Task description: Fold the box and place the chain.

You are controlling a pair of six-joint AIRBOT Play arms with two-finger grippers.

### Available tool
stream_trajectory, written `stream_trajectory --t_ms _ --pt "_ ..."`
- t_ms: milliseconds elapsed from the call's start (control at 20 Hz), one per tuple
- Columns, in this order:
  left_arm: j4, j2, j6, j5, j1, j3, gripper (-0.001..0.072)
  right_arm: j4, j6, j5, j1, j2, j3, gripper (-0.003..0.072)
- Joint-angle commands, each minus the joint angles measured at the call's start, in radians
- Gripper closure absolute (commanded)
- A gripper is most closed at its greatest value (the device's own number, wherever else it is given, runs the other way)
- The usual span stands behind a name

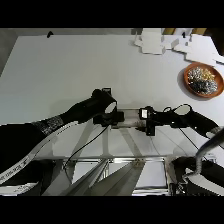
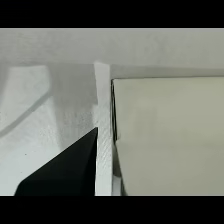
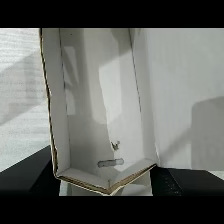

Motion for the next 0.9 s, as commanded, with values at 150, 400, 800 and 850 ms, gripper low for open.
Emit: stream_trajectory --t_ms 150,400,800,850 --pt "0.003 -0.026 -0.038 0.001 -0.012 0.002 0.0521 0.0 0.0 0.0 0.0 0.0 0.0 0.0408" --pt "0.003 -0.028 -0.039 0.001 -0.018 0.002 0.0707 0.0 0.0 0.0 0.0 0.0 0.0 0.0408" --pt "0.003 -0.028 -0.056 0.004 -0.019 0.002 0.0616 0.0 0.0 0.0 0.0 0.0 0.0 0.0408" --pt "0.003 -0.028 -0.056 0.004 -0.019 0.002 0.0622 0.0 0.0 0.0 0.0 0.0 0.0 0.0408"
